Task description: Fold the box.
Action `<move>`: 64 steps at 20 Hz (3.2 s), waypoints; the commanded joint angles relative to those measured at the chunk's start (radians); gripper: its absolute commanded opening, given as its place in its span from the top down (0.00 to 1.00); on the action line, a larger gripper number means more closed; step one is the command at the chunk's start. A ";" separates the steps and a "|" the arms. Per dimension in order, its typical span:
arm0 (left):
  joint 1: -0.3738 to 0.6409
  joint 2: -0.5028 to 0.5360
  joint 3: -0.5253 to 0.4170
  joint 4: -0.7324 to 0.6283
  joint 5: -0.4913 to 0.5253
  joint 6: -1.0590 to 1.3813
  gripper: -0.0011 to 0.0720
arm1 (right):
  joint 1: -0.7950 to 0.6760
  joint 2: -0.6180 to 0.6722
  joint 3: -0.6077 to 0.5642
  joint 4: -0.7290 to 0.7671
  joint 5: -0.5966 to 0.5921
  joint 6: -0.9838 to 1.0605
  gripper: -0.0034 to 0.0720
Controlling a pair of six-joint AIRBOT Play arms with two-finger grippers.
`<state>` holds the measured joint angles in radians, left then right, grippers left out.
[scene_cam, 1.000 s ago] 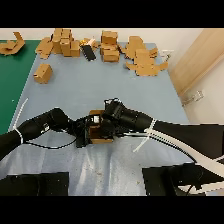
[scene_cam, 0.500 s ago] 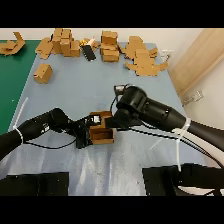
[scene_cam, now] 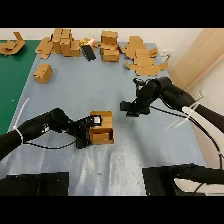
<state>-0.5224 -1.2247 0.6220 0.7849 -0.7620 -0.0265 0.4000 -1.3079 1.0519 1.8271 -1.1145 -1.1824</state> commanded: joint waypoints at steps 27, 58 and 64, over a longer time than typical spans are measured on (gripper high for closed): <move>0.000 0.001 0.000 0.000 0.002 0.000 0.42 | 0.153 0.133 -0.310 0.757 0.287 -1.559 0.95; 0.000 0.001 0.000 0.000 0.001 0.000 0.42 | 0.420 0.237 -0.309 0.072 0.417 -1.451 0.36; 0.000 0.001 0.000 0.000 0.001 0.000 0.42 | 0.527 0.254 -0.311 -0.248 0.425 -1.144 0.36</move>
<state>-0.5224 -1.2247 0.6220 0.7841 -0.7605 -0.0269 0.8749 -1.0641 0.7425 1.7611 -0.6968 -2.4920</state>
